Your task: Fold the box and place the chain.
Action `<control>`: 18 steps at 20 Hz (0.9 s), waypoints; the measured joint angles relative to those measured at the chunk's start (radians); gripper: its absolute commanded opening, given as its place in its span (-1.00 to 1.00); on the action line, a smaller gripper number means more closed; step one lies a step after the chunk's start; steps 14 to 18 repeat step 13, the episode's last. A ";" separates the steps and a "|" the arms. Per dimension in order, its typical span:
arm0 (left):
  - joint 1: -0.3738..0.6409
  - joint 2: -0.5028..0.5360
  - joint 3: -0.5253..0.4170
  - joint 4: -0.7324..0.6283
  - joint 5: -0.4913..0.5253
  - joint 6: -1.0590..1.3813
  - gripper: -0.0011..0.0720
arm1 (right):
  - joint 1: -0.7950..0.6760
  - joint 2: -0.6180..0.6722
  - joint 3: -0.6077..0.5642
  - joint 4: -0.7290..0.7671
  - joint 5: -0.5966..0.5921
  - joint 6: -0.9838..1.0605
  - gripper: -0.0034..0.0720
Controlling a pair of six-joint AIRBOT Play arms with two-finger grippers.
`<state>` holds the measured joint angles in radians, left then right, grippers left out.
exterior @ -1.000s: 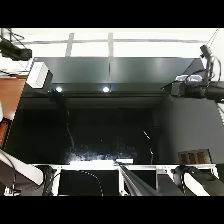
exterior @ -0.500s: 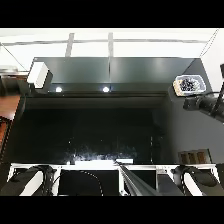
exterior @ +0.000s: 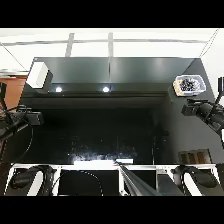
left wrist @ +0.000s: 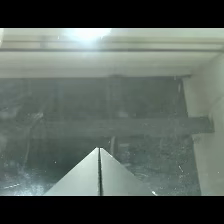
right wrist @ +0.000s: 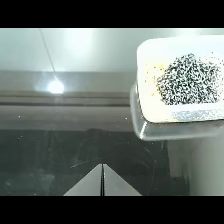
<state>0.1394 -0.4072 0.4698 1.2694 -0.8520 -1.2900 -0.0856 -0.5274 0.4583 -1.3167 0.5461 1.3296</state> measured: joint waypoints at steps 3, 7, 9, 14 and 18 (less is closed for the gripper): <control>0.000 0.012 -0.010 0.002 0.004 0.001 -0.89 | 0.000 0.002 -0.004 -0.007 -0.010 0.003 -0.88; 0.000 0.018 -0.014 0.005 0.007 0.003 -0.89 | 0.000 0.003 -0.006 -0.008 -0.013 0.003 -0.88; 0.000 0.018 -0.016 0.005 0.006 0.003 -0.89 | 0.000 0.002 -0.006 -0.008 -0.014 0.002 -0.88; 0.000 0.018 -0.016 0.005 0.008 0.003 -0.89 | 0.000 0.002 -0.006 -0.008 -0.015 0.002 -0.88; 0.000 0.018 -0.016 0.005 0.008 0.003 -0.89 | 0.000 0.002 -0.006 -0.008 -0.015 0.002 -0.88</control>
